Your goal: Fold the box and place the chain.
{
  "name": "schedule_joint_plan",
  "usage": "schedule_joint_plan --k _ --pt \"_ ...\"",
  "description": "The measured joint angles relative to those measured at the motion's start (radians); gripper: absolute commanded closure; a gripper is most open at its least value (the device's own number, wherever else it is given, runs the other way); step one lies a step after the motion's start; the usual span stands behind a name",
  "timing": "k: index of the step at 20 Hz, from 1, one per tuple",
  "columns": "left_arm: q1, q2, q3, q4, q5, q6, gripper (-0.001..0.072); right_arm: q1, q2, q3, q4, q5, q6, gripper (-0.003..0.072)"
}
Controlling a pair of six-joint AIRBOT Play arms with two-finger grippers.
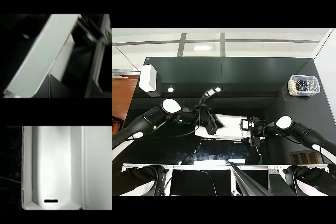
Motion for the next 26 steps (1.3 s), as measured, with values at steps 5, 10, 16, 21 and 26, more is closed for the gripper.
schedule_joint_plan --k 5,10,16,21,26 --pt "0.024 -0.064 -0.005 -0.064 0.153 0.036 0.0683 0.000 0.000 0.000 0.000 0.000 0.000 0.0502" --pt "0.021 -0.133 -0.006 -0.020 0.166 0.046 0.0683 0.000 0.000 0.000 0.000 -0.001 0.000 0.0502" --pt "0.050 -0.150 0.069 0.100 0.075 0.049 0.0685 0.000 0.000 0.000 -0.001 0.000 -0.002 0.0501" --pt "0.132 -0.066 0.146 0.208 -0.145 0.026 0.0686 0.000 0.000 0.000 0.000 -0.001 0.000 0.0502" --pt "0.214 0.151 -0.007 0.244 -0.168 0.050 0.0680 0.000 0.000 0.000 0.000 -0.002 0.000 0.0502"
